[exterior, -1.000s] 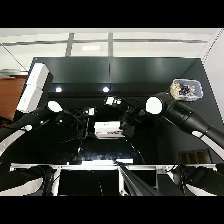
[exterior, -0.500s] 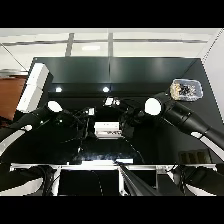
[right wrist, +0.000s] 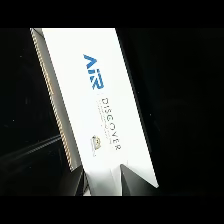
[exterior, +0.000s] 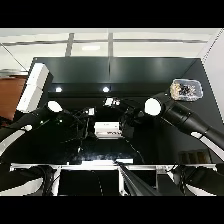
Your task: Fold the box and place the chain.
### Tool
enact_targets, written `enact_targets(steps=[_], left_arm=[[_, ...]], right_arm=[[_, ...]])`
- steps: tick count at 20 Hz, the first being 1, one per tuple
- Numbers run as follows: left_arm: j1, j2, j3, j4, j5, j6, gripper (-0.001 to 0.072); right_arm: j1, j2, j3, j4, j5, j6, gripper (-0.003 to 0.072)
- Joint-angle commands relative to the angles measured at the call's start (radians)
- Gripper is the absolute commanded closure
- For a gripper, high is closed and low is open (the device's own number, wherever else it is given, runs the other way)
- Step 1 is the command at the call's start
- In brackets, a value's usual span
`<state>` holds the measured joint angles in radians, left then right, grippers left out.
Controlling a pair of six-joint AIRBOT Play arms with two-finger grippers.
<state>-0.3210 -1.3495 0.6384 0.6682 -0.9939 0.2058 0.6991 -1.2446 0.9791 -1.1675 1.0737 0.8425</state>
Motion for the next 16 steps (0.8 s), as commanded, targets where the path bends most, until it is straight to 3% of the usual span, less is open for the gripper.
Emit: enact_targets(steps=[1, 6, 7, 8, 13, 14, 16], left_arm=[[0.0, 0.0, 0.001, 0.0, 0.0, 0.0, 0.0306], [0.0, 0.0, 0.001, 0.0, 0.0, 0.0, 0.0305], [0.0, 0.0, 0.001, 0.0, 0.0, 0.0, 0.0306], [0.0, 0.0, 0.001, 0.0, 0.0, 0.0, 0.0305], [0.0, 0.0, 0.001, 0.0, 0.0, 0.0, 0.0306], [0.0, 0.0, 0.001, 0.0, 0.0, 0.0, 0.0306], [0.0, 0.0, 0.001, 0.0, 0.0, 0.0, 0.0305]], right_arm=[[0.001, -0.001, 0.0, -0.006, 0.018, 0.005, 0.0409], [0.001, -0.001, 0.0, -0.013, 0.026, 0.008, 0.0408], [0.001, -0.001, 0.0, -0.013, 0.025, 0.011, 0.0346], [0.001, -0.001, 0.0, -0.013, 0.026, 0.011, 0.0344], [0.001, -0.001, 0.0, -0.013, 0.026, 0.015, 0.0346], [0.001, -0.001, 0.0, -0.013, 0.026, 0.015, 0.0387], [0.001, -0.001, 0.0, -0.013, 0.024, 0.017, 0.0391]])
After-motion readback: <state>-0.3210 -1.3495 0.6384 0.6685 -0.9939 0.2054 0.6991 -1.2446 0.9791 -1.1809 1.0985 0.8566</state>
